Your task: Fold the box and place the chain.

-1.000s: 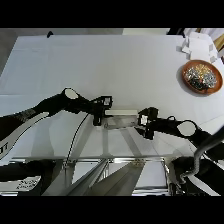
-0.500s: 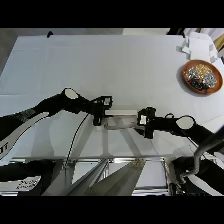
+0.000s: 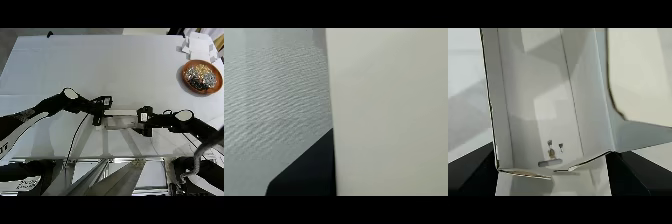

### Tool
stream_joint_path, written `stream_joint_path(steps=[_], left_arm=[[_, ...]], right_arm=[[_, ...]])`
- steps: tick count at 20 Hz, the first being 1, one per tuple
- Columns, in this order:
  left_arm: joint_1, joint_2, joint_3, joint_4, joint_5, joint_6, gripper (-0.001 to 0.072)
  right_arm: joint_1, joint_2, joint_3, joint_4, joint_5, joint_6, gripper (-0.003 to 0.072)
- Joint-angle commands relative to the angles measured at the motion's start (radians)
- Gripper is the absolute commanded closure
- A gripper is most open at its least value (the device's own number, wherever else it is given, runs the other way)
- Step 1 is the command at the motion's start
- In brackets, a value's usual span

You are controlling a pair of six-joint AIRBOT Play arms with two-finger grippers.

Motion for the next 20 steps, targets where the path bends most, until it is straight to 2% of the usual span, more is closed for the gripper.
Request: stream_joint_path(steps=[1, 4, 6, 8, 12, 13, 16, 17, 20], left_arm=[[-0.001, 0.0, 0.001, -0.002, 0.0, 0.0, 0.0697], [-0.001, 0.0, 0.001, -0.002, 0.0, 0.0, 0.0697], [-0.001, 0.0, 0.001, -0.002, 0.0, 0.0, 0.0697], [-0.001, 0.0, 0.001, -0.002, 0.0, 0.0, 0.0697], [-0.001, 0.0, 0.001, -0.002, 0.0, 0.0, 0.0697], [-0.001, 0.0, 0.001, -0.002, 0.0, 0.0, 0.0697], [-0.001, 0.0, 0.001, -0.002, 0.0, 0.0, 0.0697], [-0.001, 0.0, 0.001, -0.002, 0.0, 0.0, 0.0697], [-0.001, 0.0, 0.001, -0.002, 0.0, 0.0, 0.0697]], right_arm=[[-0.03, -0.069, 0.038, 0.014, 0.097, -0.018, 0.0003], [-0.03, -0.077, 0.039, 0.015, 0.092, -0.027, 0.0058], [-0.03, -0.077, 0.039, 0.019, 0.087, -0.057, 0.0059], [-0.03, -0.078, 0.039, 0.018, 0.087, -0.063, 0.0125], [-0.03, -0.12, 0.039, -0.027, 0.093, -0.013, 0.0132], [-0.03, -0.129, 0.039, -0.031, 0.093, -0.01, 0.0169], [-0.03, -0.131, 0.039, -0.026, 0.086, -0.011, 0.0181], [-0.03, -0.131, 0.039, -0.027, 0.085, -0.01, 0.0221], [-0.03, -0.138, 0.039, -0.029, 0.085, -0.01, 0.0233]])
